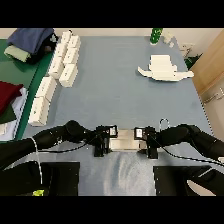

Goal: Fold the box.

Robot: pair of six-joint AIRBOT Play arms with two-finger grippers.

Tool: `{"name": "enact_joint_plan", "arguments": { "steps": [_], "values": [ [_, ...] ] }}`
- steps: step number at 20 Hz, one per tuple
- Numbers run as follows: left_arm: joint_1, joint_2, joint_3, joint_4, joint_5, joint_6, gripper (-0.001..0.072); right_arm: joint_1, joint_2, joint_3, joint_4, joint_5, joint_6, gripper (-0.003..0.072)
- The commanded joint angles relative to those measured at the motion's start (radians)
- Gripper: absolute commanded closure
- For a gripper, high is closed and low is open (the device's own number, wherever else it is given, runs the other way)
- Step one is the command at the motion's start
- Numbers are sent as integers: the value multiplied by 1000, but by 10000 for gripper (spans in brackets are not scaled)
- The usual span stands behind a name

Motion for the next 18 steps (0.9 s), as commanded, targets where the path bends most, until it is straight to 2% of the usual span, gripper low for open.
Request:
{"name": "enact_joint_plan", "arguments": {
  "steps": [1, 10, 11, 12, 13, 18],
  "values": [
    [-21, -6, 5, 42, -6, -13, 124, 0, 1, 0, 0, 0, 0, 144],
    [-27, -7, 5, 50, -2, -27, 120, 0, 1, 0, 0, 0, 0, 144],
    [-27, -6, 5, 47, -2, -27, 89, 0, 1, 0, 0, 0, 0, 144],
    [-26, -6, 5, 47, -2, -31, 23, 0, 1, 0, 0, 0, 0, 144],
    [-25, -6, 5, 45, 0, -37, 4, 0, 1, 0, 0, 0, 0, 144],
    [-25, -6, 5, 45, 5, -50, 6, 0, 1, 0, -3, 0, 0, 144]
  ]
}}
